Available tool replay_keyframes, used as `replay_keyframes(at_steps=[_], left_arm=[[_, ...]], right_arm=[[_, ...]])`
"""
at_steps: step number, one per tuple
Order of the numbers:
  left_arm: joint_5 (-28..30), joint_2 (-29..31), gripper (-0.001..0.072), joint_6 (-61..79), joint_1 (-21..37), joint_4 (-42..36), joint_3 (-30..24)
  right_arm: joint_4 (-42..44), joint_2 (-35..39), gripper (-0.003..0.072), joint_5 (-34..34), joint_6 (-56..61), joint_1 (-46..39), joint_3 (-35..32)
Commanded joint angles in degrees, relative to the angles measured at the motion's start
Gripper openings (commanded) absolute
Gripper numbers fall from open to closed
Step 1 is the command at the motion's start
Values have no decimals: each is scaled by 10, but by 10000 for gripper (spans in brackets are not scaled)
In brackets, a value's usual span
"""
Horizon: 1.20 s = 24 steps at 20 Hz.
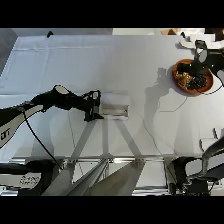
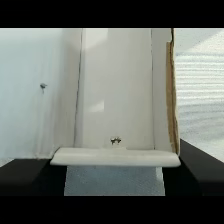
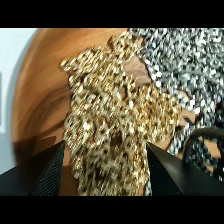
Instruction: Fold the box and place the chain.
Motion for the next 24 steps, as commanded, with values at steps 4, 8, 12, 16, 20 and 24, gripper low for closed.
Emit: replay_keyframes(at_steps=[4,8,12,16,20,24], left_arm=[[0,0,401,0,0,0,0],[0,0,401,0,0,0,0],[0,0,401,0,0,0,0],[0,0,401,0,0,0,0],[0,0,401,0,0,-1,0],[0,0,401,0,0,-1,0]], right_arm=[[3,-34,522,-2,31,-22,4],[45,-35,239,0,-31,-22,4],[52,-34,11,9,-33,-22,4],[52,-3,10,16,-44,-22,4],[50,62,9,33,-86,-22,4],[57,125,7,104,-118,-22,-7]])
